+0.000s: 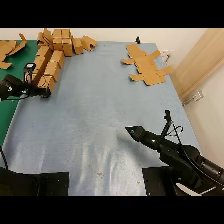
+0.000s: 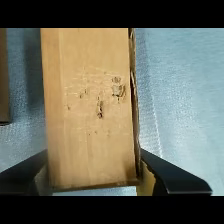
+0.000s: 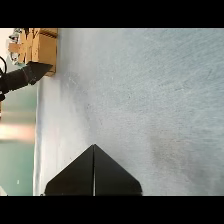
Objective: Fold the box.
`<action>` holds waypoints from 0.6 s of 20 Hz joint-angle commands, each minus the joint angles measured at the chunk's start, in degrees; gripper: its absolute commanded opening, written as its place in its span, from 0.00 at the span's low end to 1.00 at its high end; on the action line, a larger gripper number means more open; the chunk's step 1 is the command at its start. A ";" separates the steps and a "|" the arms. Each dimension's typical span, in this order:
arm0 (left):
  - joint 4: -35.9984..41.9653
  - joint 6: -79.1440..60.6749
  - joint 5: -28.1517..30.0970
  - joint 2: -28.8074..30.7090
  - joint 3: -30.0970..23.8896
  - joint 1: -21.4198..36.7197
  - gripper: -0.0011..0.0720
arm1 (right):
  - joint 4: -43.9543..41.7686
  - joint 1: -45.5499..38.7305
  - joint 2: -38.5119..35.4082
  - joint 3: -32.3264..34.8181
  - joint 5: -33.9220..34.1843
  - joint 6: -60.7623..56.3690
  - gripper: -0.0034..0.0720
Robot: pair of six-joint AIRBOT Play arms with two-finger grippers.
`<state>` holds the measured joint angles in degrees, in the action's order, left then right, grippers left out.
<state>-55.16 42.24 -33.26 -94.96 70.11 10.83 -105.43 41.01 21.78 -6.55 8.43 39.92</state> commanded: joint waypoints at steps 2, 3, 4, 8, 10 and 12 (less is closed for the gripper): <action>-8.39 6.97 -5.88 1.64 1.62 0.39 0.99 | 0.00 -0.02 0.04 -0.04 0.00 -0.02 0.05; -10.47 8.59 -7.82 2.29 2.19 0.90 0.99 | 0.00 -0.02 0.04 -0.04 0.00 -0.04 0.05; -10.93 9.05 -9.92 3.04 2.69 1.64 0.99 | 0.00 -0.02 0.04 -0.04 0.00 -0.04 0.05; -10.93 9.88 -13.73 6.73 3.06 4.37 0.99 | -0.02 0.00 0.04 -0.04 0.00 -0.04 0.05; -10.86 9.88 -14.56 9.03 3.06 5.40 0.99 | -0.02 0.02 0.04 -0.04 0.02 -0.04 0.05; -10.73 9.88 -16.39 11.21 3.06 5.57 0.99 | -0.02 0.02 0.04 -0.04 0.02 -0.02 0.05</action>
<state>-65.60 51.64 -46.63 -86.54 73.01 15.64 -105.43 41.01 21.78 -6.55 8.45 39.90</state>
